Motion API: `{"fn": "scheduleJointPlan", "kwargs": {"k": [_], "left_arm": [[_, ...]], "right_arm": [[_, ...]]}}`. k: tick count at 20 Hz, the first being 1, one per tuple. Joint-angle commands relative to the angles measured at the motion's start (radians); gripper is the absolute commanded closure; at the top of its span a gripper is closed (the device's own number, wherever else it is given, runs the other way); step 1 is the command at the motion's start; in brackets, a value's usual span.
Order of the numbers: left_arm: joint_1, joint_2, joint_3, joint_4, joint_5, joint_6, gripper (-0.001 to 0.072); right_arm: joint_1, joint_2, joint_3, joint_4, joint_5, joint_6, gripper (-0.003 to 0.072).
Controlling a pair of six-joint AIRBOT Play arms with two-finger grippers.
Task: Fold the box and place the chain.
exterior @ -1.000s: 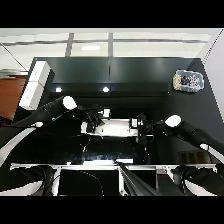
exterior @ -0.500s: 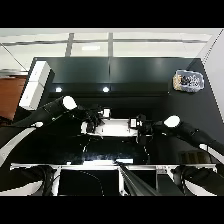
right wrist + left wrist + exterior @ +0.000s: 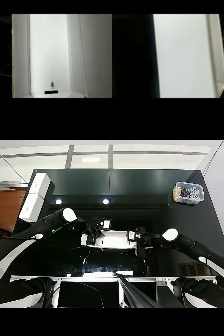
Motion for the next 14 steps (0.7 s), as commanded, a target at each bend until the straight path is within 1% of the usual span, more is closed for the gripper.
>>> {"fn": "scheduleJointPlan", "kwargs": {"k": [1, 12, 14], "left_arm": [[0.001, -0.001, 0.000, 0.001, -0.001, -0.001, 0.0680], [0.001, -0.001, 0.000, 0.000, -0.001, -0.001, 0.0680], [0.001, -0.001, 0.000, 0.000, -0.001, -0.002, 0.0676]], "right_arm": [[0.001, -0.001, 0.000, -0.004, -0.014, 0.011, 0.0044], [-0.012, -0.001, 0.000, -0.010, 0.001, 0.012, 0.0045], [-0.011, -0.001, 0.000, -0.011, 0.002, 0.011, 0.0257]]}}
